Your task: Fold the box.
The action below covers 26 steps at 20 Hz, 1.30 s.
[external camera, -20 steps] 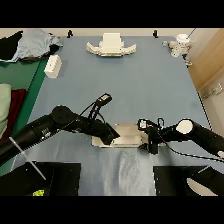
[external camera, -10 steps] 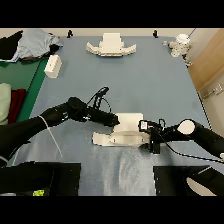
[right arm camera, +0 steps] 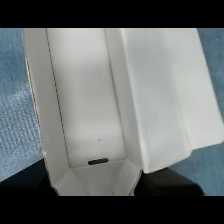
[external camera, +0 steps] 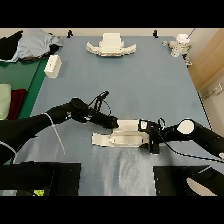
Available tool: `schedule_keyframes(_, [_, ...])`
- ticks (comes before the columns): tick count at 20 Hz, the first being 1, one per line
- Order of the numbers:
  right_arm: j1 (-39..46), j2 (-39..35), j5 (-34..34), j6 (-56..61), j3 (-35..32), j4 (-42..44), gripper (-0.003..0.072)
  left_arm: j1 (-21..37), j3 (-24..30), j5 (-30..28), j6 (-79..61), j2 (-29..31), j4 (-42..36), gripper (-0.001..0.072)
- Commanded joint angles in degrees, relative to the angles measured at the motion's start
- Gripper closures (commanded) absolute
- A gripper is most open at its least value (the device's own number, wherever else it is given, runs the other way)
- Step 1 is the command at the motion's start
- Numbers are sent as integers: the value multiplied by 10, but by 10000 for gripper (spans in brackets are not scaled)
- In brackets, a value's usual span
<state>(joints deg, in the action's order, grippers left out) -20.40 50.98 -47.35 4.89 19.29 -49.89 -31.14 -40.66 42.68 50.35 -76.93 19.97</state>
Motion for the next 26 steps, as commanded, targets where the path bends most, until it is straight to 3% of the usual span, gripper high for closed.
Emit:
schedule_keyframes(1, [0, 1, 0, 0, 0, 1, 145, 10, 0, 29, -8, 29, 11, 700])
schedule_keyframes(4, [0, 1, 0, 0, 0, 1, 145, 23, 0, 55, 10, 132, 86, 700])
schedule_keyframes(7, [0, 1, 0, 0, 0, 1, 145, 26, 0, 66, 92, 266, 249, 700])
schedule_keyframes(10, [0, 1, 0, 0, 0, 1, 145, 26, 5, 126, 96, 381, 359, 700])
schedule_keyframes(13, [0, 1, 0, 0, 0, 2, 145, 25, 56, 144, 24, 470, 362, 699])
schedule_keyframes(16, [0, 1, 0, 0, 0, 1, 145, 25, 113, 147, -88, 505, 362, 684])
schedule_keyframes(18, [0, 1, 0, 0, 0, 1, 145, 25, 138, 142, -132, 501, 362, 18])
schedule_keyframes(21, [0, 1, 0, 0, 0, 2, 145, 26, 172, 127, -220, 487, 346, 18])
schedule_keyframes(26, [0, 1, 0, 0, 0, 2, 145, 24, 225, 31, -404, 428, 240, 18])
